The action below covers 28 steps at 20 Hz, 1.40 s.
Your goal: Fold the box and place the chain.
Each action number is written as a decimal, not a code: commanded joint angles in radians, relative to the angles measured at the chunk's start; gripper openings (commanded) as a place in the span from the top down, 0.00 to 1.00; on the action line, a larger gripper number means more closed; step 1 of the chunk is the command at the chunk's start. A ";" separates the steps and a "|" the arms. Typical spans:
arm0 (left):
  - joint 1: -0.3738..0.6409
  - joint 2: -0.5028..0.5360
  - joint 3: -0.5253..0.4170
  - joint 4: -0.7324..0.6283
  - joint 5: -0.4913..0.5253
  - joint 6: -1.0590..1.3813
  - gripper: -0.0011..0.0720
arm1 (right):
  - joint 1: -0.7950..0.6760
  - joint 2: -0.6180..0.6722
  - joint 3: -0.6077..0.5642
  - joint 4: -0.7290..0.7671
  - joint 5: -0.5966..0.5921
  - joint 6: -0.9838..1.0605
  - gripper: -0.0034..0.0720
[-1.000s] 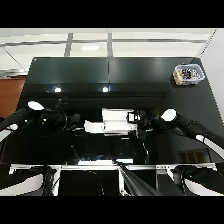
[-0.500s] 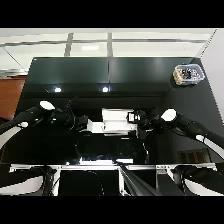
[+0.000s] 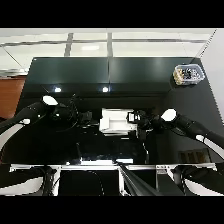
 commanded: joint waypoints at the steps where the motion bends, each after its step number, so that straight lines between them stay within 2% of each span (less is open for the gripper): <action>1: -0.002 0.000 0.043 0.000 -0.053 0.021 0.21 | 0.000 0.001 0.000 0.000 0.000 0.000 0.72; 7: -0.036 0.000 0.074 -0.023 -0.100 0.017 0.22 | 0.000 0.001 0.000 0.000 0.000 0.000 0.72; 9: -0.064 0.000 0.075 -0.022 -0.081 0.017 0.31 | 0.001 0.001 0.000 0.000 0.000 0.000 0.72; 14: -0.129 0.001 0.076 -0.021 -0.019 -0.021 0.31 | 0.001 0.001 0.000 0.000 0.000 0.000 0.72; 16: -0.153 0.001 0.088 0.024 0.003 -0.094 0.32 | 0.001 0.001 0.000 0.000 0.000 0.000 0.72; 20: -0.204 0.001 0.163 0.226 0.005 -0.282 0.32 | 0.001 0.001 0.000 0.000 0.000 0.000 0.72; 21: -0.217 0.001 0.178 0.237 0.005 -0.300 0.33 | 0.000 0.001 0.000 0.000 0.000 0.000 0.72; 22: -0.230 0.001 0.193 0.240 0.005 -0.305 0.44 | 0.000 0.001 0.000 0.000 0.000 0.000 0.72; 28: -0.286 0.001 0.237 0.283 0.029 -0.416 0.45 | 0.001 0.001 0.000 0.000 0.000 0.000 0.72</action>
